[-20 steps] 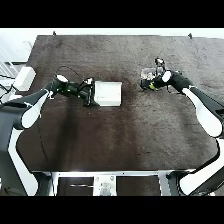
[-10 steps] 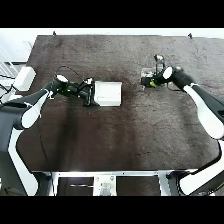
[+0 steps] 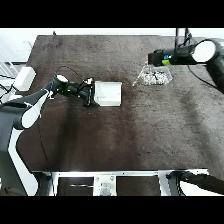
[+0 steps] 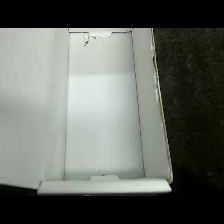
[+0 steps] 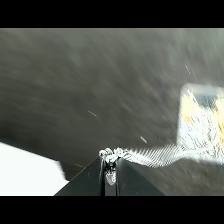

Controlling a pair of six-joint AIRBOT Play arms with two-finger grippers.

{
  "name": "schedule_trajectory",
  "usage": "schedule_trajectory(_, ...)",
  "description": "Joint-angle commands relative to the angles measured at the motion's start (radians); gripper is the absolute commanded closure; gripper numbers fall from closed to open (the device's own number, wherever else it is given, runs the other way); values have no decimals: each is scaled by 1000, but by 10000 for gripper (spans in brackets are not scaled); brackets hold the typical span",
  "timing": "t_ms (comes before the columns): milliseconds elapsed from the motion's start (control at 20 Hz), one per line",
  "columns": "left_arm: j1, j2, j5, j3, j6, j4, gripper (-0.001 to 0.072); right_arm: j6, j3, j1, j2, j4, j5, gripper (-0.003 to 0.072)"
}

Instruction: Fold the box and place the chain.

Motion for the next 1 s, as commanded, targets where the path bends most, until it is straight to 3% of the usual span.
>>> schedule_trajectory(0,0,0,0,0,0,0,121,-5,1,99,140,-16,9,680)
schedule_trajectory(400,0,0,0,0,0,0,121,31,-16,329,180,-34,-26,681)
schedule_trajectory(700,0,0,0,0,0,0,121,82,-102,347,138,-25,-128,681)
schedule_trajectory(950,0,0,0,0,0,0,121,86,-142,356,12,28,-181,681)
